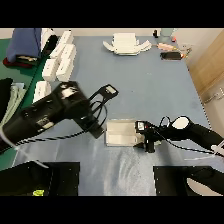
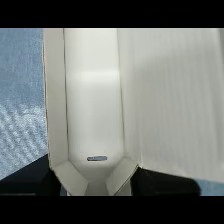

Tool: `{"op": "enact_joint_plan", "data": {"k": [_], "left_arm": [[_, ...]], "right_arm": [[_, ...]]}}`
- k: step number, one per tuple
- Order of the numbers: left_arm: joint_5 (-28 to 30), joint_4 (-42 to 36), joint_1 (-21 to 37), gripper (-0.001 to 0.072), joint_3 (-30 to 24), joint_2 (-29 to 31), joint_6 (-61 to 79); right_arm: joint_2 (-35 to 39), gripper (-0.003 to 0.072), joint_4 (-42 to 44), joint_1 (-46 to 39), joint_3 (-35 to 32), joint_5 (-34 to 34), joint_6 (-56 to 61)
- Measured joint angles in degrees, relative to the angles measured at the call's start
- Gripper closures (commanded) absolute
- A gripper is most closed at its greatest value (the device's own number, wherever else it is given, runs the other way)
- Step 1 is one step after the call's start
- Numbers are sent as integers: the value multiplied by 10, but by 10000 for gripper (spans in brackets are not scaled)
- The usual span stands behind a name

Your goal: Fold the box.

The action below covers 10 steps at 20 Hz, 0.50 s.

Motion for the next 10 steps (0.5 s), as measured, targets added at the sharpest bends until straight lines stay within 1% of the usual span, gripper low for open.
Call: {"op": "enact_joint_plan", "data": {"k": [1,2,3,4,6,8,10], "left_arm": [[32,-29,26,649,-38,31,78],[66,-64,57,222,-81,65,166],[98,-104,88,11,-123,95,244],[134,-149,120,12,-167,121,318],[200,-227,176,12,-243,155,440],[258,-297,212,12,-303,167,556],[307,-365,232,13,-344,155,673]], "right_arm": [[0,176,0,0,0,0,0],[0,176,0,0,0,0,0],[0,175,0,0,0,0,0],[0,176,0,0,0,0,0],[0,176,0,0,0,0,0],[0,176,0,0,0,0,0],[0,176,0,0,0,0,0]]}}
